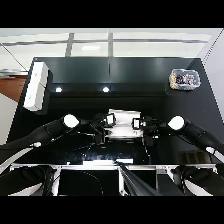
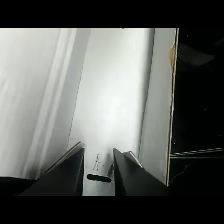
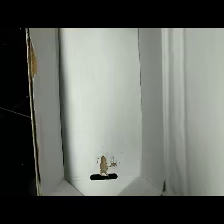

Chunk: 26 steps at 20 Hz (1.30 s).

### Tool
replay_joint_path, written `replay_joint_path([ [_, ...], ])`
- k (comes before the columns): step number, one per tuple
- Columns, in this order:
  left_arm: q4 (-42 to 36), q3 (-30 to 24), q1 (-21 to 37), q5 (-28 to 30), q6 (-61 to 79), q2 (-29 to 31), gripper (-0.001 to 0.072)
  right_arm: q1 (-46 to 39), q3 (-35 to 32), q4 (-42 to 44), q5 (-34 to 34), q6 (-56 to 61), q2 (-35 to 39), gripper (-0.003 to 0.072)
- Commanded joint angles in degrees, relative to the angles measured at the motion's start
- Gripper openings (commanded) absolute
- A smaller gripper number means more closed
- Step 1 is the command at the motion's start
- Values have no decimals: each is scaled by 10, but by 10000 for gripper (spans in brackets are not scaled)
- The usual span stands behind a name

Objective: Fold the box and place the chain.

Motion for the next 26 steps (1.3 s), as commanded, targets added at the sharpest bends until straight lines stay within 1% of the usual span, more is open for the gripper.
replay_joint_path([
  [1,2,0,0,-1,0,0,319,1,0,0,0,0,0,536],
  [3,2,0,0,-2,0,0,311,1,0,0,0,0,0,536],
  [5,2,0,0,-1,0,0,272,1,0,0,0,0,0,536],
  [6,3,0,1,-1,0,1,175,1,0,0,0,0,0,536],
  [7,11,0,2,-1,-3,3,28,1,0,0,0,0,0,536],
  [9,30,0,10,-1,-32,17,32,1,0,0,0,0,0,536],
  [11,54,0,34,-4,-75,41,32,1,0,0,0,0,0,536],
  [14,103,0,97,-10,-184,85,32,1,0,0,0,0,0,536],
  [15,104,0,125,-21,-226,95,32,1,0,0,0,0,0,536],
  [17,104,0,188,-55,-318,108,33,1,0,0,0,0,0,536],
  [20,105,0,291,-144,-504,108,33,1,0,0,0,0,0,536],
  [21,106,0,322,-176,-532,108,33,1,0,0,0,0,0,536],
  [24,108,0,399,-263,-541,108,32,1,0,0,0,0,0,536],
  [25,110,0,417,-284,-583,108,32,1,0,0,0,0,0,536],
  [26,126,0,431,-299,-663,108,31,1,0,0,0,0,0,536],
])
